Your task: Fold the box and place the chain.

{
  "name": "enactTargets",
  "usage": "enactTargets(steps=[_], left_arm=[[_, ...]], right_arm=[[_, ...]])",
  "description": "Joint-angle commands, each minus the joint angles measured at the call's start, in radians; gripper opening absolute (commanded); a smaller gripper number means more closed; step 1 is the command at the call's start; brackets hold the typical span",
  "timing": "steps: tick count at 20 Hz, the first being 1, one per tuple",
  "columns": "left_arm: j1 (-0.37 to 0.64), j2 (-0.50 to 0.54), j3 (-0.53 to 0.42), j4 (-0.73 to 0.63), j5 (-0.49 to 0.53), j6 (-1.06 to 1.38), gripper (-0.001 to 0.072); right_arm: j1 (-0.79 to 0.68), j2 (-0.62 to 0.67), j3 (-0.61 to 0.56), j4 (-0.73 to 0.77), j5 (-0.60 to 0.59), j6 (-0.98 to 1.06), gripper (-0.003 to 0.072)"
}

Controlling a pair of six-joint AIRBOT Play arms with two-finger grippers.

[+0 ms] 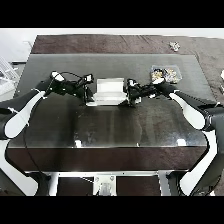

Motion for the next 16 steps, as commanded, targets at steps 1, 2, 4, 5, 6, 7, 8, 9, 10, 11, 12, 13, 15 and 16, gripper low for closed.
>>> enactTargets(steps=[1,2,4,5,6,7,8,9,10,11,12,13,15,16], left_arm=[[0.0,-0.001,0.001,-0.003,-0.002,0.001,0.0287],[0.0,-0.001,0.001,-0.013,-0.002,0.001,0.0287],[-0.003,-0.001,0.001,-0.032,-0.002,0.008,0.0287],[-0.006,-0.001,0.001,-0.039,-0.003,0.008,0.0287],[-0.013,-0.001,0.001,-0.038,-0.002,0.008,0.0287],[-0.018,-0.001,0.001,-0.04,-0.003,0.008,0.0287],[-0.022,-0.001,0.001,-0.04,-0.001,0.008,0.0287],[-0.028,-0.001,0.001,-0.039,0.003,0.008,0.0287],[-0.034,-0.001,0.001,-0.04,0.003,0.008,0.0287],[-0.04,-0.001,0.001,-0.042,0.004,0.008,0.0287],[-0.044,-0.001,0.001,-0.042,0.009,0.008,0.0287],[-0.049,-0.001,0.001,-0.044,0.013,0.008,0.0287],[-0.063,-0.001,0.001,-0.045,0.022,0.008,0.0287],[-0.065,-0.001,0.001,-0.046,0.027,0.008,0.0287]], right_arm=[[0.001,0.0,0.0,0.0,0.0,0.0,0.0591],[0.001,0.0,0.0,0.0,0.0,0.0,0.0591],[0.001,0.0,0.0,0.0,0.0,0.0,0.0591],[0.001,0.0,0.0,0.0,0.0,0.0,0.0591],[0.001,0.0,0.0,0.0,0.0,0.0,0.0591],[0.001,0.0,0.0,0.0,0.0,0.0,0.0591],[0.001,0.0,0.0,0.0,0.0,0.0,0.0591],[0.001,0.0,0.0,0.0,0.0,0.0,0.0591],[0.001,0.0,0.0,0.0,0.0,0.0,0.059],[0.001,0.0,0.0,0.0,0.0,0.0,0.0591],[0.001,0.0,0.0,0.0,0.0,0.0,0.0591],[0.001,0.0,0.0,0.0,0.0,0.0,0.059],[0.001,0.0,0.0,0.0,0.0,0.0,0.059],[0.001,0.0,0.0,0.0,0.0,0.0,0.0591]])
